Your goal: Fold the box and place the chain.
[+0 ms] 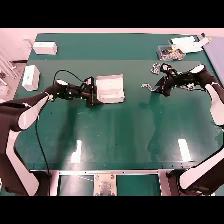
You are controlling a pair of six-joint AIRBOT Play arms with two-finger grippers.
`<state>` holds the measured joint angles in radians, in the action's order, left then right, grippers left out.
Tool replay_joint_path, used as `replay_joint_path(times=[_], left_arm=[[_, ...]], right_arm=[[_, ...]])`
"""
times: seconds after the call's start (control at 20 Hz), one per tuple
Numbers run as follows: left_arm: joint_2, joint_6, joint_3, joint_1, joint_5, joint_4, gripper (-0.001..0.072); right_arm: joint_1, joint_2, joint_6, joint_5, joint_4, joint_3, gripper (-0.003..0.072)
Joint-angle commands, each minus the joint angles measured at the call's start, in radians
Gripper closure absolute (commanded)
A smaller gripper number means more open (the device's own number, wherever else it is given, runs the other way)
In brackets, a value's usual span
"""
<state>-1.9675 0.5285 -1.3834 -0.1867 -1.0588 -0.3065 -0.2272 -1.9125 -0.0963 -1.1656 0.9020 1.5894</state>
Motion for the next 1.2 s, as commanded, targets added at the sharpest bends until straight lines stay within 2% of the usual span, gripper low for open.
replay_joint_path(times=[0.0, 0.15, 0.35, 0.4, 0.5, 0.55, 0.75, 0.9, 1.15], left_arm=[[0.0, 0.0, 0.0, 0.001, 0.0, 0.0, 0.024], [0.0, 0.0, 0.0, 0.001, 0.0, 0.0, 0.024], [0.0, 0.0, 0.0, 0.001, 0.0, 0.0, 0.024], [0.0, 0.0, 0.0, 0.001, 0.0, 0.0, 0.024], [0.0, 0.0, 0.0, 0.001, 0.0, 0.0, 0.024], [0.0, 0.0, 0.0, 0.001, 0.0, 0.0, 0.024], [0.0, 0.0, 0.0, 0.001, 0.0, 0.0, 0.024], [0.0, 0.0, 0.0, 0.001, 0.0, 0.0, 0.024], [0.0, 0.0, 0.0, 0.001, 0.0, 0.0, 0.024]], right_arm=[[0.001, -0.024, -0.013, -0.03, -0.009, 0.015, 0.0261], [0.001, -0.037, -0.021, -0.021, -0.004, 0.015, 0.0278], [0.001, -0.062, -0.021, 0.006, 0.022, 0.018, 0.0351], [0.002, -0.066, -0.02, 0.006, 0.023, 0.019, 0.0391], [0.005, -0.071, -0.016, 0.014, 0.023, 0.023, 0.0555], [0.005, -0.071, -0.015, 0.016, 0.023, 0.023, 0.067], [0.033, -0.05, 0.076, 0.016, 0.01, 0.047, 0.0678], [0.068, 0.027, 0.078, 0.016, -0.054, 0.047, 0.0678], [0.1, 0.135, 0.13, -0.013, -0.057, 0.046, 0.0679]])
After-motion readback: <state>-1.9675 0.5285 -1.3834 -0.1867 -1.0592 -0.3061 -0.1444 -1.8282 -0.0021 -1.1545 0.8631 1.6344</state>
